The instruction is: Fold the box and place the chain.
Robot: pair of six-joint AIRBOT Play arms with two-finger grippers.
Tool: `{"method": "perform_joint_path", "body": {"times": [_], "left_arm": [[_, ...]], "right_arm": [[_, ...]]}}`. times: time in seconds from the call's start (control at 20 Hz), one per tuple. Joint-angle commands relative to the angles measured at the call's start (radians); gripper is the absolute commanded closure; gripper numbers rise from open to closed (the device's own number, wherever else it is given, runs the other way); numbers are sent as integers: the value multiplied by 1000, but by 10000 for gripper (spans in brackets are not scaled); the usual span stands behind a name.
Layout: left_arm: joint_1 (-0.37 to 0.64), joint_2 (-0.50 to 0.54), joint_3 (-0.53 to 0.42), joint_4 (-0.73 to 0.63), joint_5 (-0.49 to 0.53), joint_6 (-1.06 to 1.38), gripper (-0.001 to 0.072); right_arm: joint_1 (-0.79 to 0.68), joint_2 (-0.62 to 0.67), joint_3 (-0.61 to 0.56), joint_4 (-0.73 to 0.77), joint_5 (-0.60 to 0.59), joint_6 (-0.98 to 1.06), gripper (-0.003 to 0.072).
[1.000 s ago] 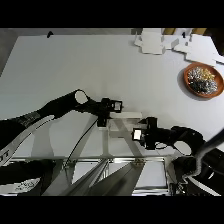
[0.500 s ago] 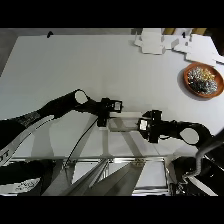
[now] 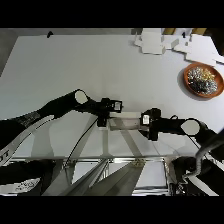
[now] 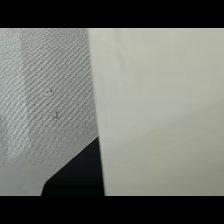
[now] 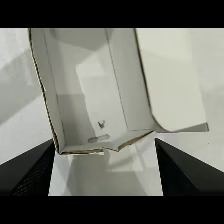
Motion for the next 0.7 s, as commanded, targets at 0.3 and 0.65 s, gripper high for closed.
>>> {"method": "perform_joint_path", "body": {"times": [0.3, 0.65], "left_arm": [[0, 0, 0, 0, 0, 0, 700], [0, 0, 0, 0, 0, 0, 700]], "right_arm": [[-90, -89, 0, 165, 34, -251, 25], [-135, -200, 32, 253, 116, -377, 25]]}}
